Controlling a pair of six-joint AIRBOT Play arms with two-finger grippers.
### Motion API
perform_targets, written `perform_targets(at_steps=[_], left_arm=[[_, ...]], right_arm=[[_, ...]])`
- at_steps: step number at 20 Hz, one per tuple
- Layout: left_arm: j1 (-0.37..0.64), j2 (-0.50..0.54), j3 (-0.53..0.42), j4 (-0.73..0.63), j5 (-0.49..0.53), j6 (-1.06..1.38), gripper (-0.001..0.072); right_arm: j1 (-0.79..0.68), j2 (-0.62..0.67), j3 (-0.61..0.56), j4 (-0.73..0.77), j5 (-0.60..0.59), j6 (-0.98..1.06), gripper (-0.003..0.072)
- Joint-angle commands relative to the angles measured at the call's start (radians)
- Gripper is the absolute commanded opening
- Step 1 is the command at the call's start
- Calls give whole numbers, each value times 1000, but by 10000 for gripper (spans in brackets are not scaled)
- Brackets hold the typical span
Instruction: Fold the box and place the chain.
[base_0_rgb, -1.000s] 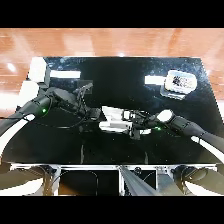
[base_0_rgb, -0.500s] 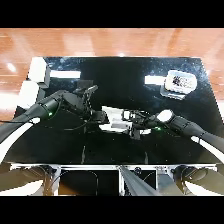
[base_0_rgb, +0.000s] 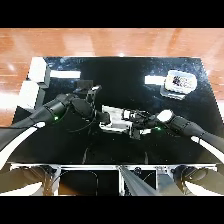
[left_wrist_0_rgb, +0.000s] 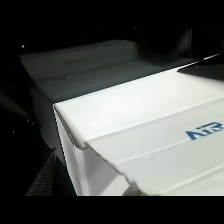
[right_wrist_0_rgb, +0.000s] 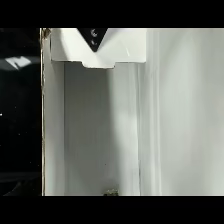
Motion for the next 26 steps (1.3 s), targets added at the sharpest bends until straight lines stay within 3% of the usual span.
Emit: perform_targets(at_steps=[1, 5, 9, 10, 11, 19, 21, 26], left_arm=[[-45, 1, 18, 135, -38, -135, 596], [-115, 0, 53, 312, -21, -354, 581], [-204, -24, 87, 478, 80, -533, 578], [-219, -31, 96, 509, 112, -573, 534], [-230, -35, 104, 518, 135, -584, 479], [-240, -44, 173, 540, 187, -673, 473], [-235, -68, 173, 521, 189, -672, 399], [-228, -116, 206, 505, 184, -654, 400]], right_arm=[[0, -1, 1, 0, -2, 1, 544], [0, -1, 1, 0, -2, 2, 544], [0, -1, 1, 0, -2, 2, 544], [0, -1, 1, 0, -2, 2, 545], [0, -1, 1, 0, -2, 2, 545], [-1, -1, 1, 0, -2, 2, 544], [-1, -1, 1, 0, -2, 2, 545], [0, -1, 1, 0, -2, 2, 544]])
